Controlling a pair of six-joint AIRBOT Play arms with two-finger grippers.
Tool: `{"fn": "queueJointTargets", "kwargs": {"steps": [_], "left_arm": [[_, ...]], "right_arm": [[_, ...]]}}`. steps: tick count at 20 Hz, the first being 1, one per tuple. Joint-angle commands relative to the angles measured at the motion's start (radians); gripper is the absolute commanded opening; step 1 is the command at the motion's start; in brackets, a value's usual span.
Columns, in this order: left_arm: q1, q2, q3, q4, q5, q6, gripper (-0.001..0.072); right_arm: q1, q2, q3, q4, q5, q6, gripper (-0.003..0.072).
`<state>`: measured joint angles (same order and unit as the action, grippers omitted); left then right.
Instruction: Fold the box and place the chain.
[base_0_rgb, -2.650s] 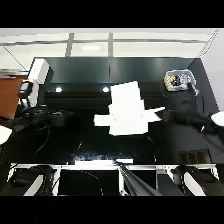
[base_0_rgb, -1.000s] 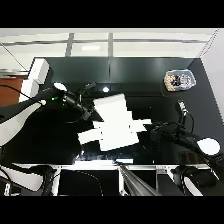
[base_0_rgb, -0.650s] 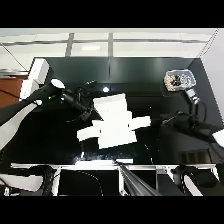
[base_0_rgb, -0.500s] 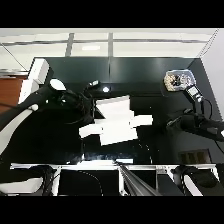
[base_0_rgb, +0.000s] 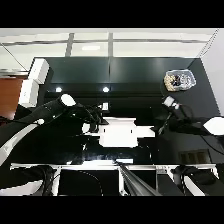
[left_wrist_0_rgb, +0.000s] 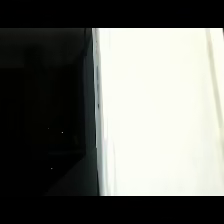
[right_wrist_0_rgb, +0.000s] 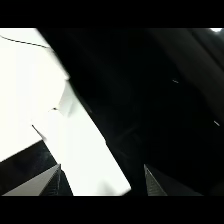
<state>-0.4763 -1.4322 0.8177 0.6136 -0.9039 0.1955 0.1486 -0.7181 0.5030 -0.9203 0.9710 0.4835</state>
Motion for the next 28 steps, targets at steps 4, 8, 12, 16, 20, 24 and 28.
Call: {"fn": "queueJointTargets", "kwargs": {"steps": [4,8,12,16,20,24,28], "left_arm": [[-0.006,-0.014,-0.006,0.006,0.033,-0.051,0.0028],[-0.006,-0.014,-0.006,0.006,0.028,-0.051,0.0028],[-0.006,-0.014,-0.006,0.006,0.028,-0.051,0.0028],[-0.006,-0.014,-0.006,0.006,0.028,-0.050,0.0028],[-0.006,-0.014,-0.006,0.007,0.028,-0.050,0.0029],[-0.006,-0.014,-0.006,0.007,0.028,-0.050,0.0029],[-0.006,-0.014,-0.006,0.007,0.028,-0.050,0.0028]], "right_arm": [[0.198,-0.192,-0.021,0.019,-0.141,-0.211,0.0604],[0.244,-0.256,-0.033,0.019,-0.116,-0.325,0.0604],[0.245,-0.270,-0.033,0.005,-0.073,-0.372,0.0604],[0.272,-0.273,-0.051,0.047,-0.058,-0.396,0.0604],[0.340,-0.274,-0.064,0.085,-0.125,-0.398,0.0605],[0.348,-0.280,-0.069,0.124,-0.139,-0.398,0.0607],[0.386,-0.281,-0.069,0.138,-0.176,-0.398,0.0606]]}}
